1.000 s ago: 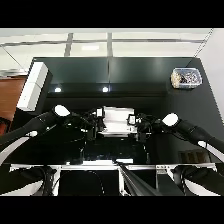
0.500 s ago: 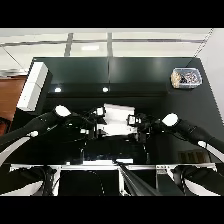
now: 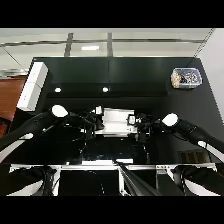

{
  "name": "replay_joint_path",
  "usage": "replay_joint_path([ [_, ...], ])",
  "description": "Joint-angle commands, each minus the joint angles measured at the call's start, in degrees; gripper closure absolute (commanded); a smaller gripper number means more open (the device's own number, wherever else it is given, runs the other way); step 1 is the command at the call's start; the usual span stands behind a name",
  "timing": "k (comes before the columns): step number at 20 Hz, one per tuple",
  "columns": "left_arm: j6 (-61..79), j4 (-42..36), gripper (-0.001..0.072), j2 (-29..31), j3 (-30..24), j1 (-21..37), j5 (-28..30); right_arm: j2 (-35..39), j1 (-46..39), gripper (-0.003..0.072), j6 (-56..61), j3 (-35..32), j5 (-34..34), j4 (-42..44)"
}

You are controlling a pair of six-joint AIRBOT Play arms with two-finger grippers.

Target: Fold the box and place the chain.

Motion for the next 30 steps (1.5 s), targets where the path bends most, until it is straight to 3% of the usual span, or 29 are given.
replay_joint_path([
  [1,-18.62,14.97,0.0682,7.78,0.02,5.73,-2.75,-0.02,-0.02,0.0556,-0.02,0.00,0.11,-0.04],
  [5,-36.48,26.80,0.0682,14.86,-0.17,19.96,-10.19,-0.02,-0.02,0.0556,-0.04,0.00,0.11,-0.04],
  [7,-46.40,27.26,0.0682,14.88,-1.18,26.60,-9.94,-0.02,-0.02,0.0556,-0.04,0.00,0.11,-0.04],
  [9,-67.19,26.88,0.0682,12.76,-2.49,32.26,-9.86,-0.04,-0.02,0.0556,-0.04,0.00,0.11,-0.04],
  [10,-74.27,23.98,0.0679,10.43,-2.93,34.99,-12.57,-0.02,-0.02,0.0556,-0.04,0.00,0.11,-0.04],
  [13,-60.98,2.43,0.0682,1.16,-4.33,40.50,-25.33,-0.02,-0.02,0.0556,-0.02,0.00,0.11,-0.04],
  [15,-60.96,0.09,0.0683,-4.66,-4.26,39.80,-25.16,-0.04,-0.02,0.0556,-0.02,0.00,0.11,-0.04],
  [17,-60.92,-0.17,0.0683,-8.24,-4.24,35.60,-22.25,-0.04,-0.02,0.0556,-0.02,0.00,0.11,-0.07],
  [21,-60.67,-1.33,0.0682,-10.14,-3.17,24.96,-16.02,-0.02,-0.02,0.0556,-0.04,0.00,0.11,-0.07],
  [24,-54.58,-4.13,0.0680,-10.58,-0.90,17.59,-15.89,-0.02,-0.02,0.0556,-0.02,0.00,0.11,-0.04],
  [27,-54.29,-3.69,0.0675,-10.60,2.60,16.11,-18.12,-0.04,-0.02,0.0556,-0.04,0.00,0.11,-0.04],
  [29,-54.27,-1.95,0.0600,-10.56,4.20,16.52,-18.78,-0.02,-0.02,0.0556,-0.02,0.00,0.11,-0.04],
  [30,-54.27,-0.48,0.0598,-10.49,4.81,16.52,-18.62,-0.04,-0.02,0.0556,-0.02,0.00,0.11,-0.04],
])
